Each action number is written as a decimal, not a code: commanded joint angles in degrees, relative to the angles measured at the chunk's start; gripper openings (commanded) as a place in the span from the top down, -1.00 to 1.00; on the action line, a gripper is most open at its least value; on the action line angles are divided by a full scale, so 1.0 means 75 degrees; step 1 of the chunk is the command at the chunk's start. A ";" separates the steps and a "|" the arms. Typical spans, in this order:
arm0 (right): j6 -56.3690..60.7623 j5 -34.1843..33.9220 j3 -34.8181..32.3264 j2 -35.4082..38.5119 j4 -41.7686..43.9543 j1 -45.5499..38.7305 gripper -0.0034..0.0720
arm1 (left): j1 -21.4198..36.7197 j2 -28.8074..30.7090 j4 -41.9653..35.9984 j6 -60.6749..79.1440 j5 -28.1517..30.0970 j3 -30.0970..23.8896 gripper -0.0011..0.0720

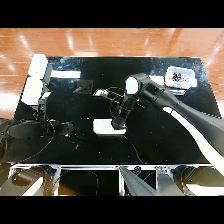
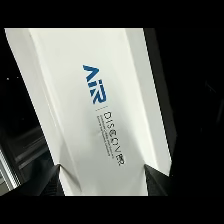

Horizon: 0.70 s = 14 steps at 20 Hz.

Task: Fold the box and place the chain.

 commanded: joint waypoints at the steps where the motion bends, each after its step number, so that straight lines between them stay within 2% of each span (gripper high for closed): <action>1: 0.0090 -0.0064 -0.0003 0.0000 -0.0221 0.0023 -0.72 | 0.0000 0.0000 -0.0003 0.0000 0.0000 -0.0003 -0.73; 2: 0.0096 -0.0111 -0.0003 0.0000 -0.0306 0.0023 -0.64 | 0.0000 0.0000 0.0000 0.0000 0.0000 -0.0003 -0.73; 3: 0.0108 -0.0143 -0.0003 0.0000 -0.0385 0.0032 -0.36 | 0.0000 0.0000 0.0000 0.0000 -0.0003 -0.0003 -0.73; 4: 0.0111 -0.0157 -0.0003 0.0000 -0.0399 0.0029 -0.22 | 0.0000 0.0000 0.0000 0.0000 -0.0003 -0.0003 -0.73; 8: 0.0108 -0.0192 -0.0003 0.0006 -0.0414 0.0029 -0.11 | 0.0000 0.0000 0.0000 0.0000 -0.0026 -0.0003 -0.73; 9: 0.0105 -0.0187 -0.0003 0.0006 -0.0417 0.0032 0.08 | 0.0000 0.0000 0.0000 0.0000 -0.0026 -0.0003 -0.73; 14: 0.0119 -0.0122 -0.0003 0.0006 -0.0393 0.0064 0.08 | -0.0003 0.0000 0.0000 0.0000 -0.0020 -0.0003 -0.73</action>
